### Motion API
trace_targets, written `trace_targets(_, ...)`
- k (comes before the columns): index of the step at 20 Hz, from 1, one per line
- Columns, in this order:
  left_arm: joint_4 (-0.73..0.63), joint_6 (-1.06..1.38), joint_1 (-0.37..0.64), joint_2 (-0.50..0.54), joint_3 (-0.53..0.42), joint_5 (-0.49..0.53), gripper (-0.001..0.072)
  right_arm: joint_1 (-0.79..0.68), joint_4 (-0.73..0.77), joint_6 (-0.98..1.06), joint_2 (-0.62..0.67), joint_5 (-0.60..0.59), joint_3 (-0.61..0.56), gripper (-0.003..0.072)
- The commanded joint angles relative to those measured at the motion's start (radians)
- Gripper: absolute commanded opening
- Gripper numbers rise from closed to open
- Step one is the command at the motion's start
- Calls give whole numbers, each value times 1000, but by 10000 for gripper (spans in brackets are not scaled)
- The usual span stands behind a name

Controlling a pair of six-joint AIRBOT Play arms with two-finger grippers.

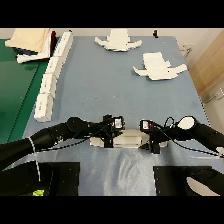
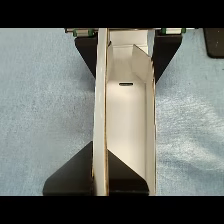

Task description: Fold the box.

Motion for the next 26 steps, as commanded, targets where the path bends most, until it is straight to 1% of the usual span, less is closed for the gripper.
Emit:
trace_targets(1, 0, 0, 0, 0, 1, 0, 14, 0, -3, 3, 0, -4, 0, 530)
trace_targets(10, -1, 0, 0, 0, 1, -4, 14, 0, -3, 3, 0, -5, 0, 530)
trace_targets(14, 0, -1, 0, -1, 1, -21, 15, 0, -3, 3, 0, -5, 0, 530)
trace_targets(17, 0, -19, 0, -3, 0, -64, 17, 0, -3, 3, 0, -4, 0, 530)
trace_targets(18, 0, -46, 0, -3, 0, -68, 170, 0, -3, 3, 0, -5, 0, 530)
trace_targets(19, 0, -69, 0, -3, 0, -70, 481, 0, -3, 3, 0, -4, 0, 530)
trace_targets(20, 0, -79, 1, -3, 0, -66, 532, 0, -3, 3, 0, -4, 0, 530)
trace_targets(22, 2, -79, 2, -2, 0, -29, 532, 0, -3, 3, 0, -5, 0, 530)
trace_targets(24, 5, -84, 5, 12, 0, 37, 533, 0, -3, 3, 0, -5, 0, 530)
trace_targets(25, 10, -122, 16, 30, 0, 47, 533, 0, -3, 3, 0, -5, 0, 530)
trace_targets(26, 51, -205, 34, 55, -1, 31, 533, 0, -3, 3, 0, -5, 0, 530)
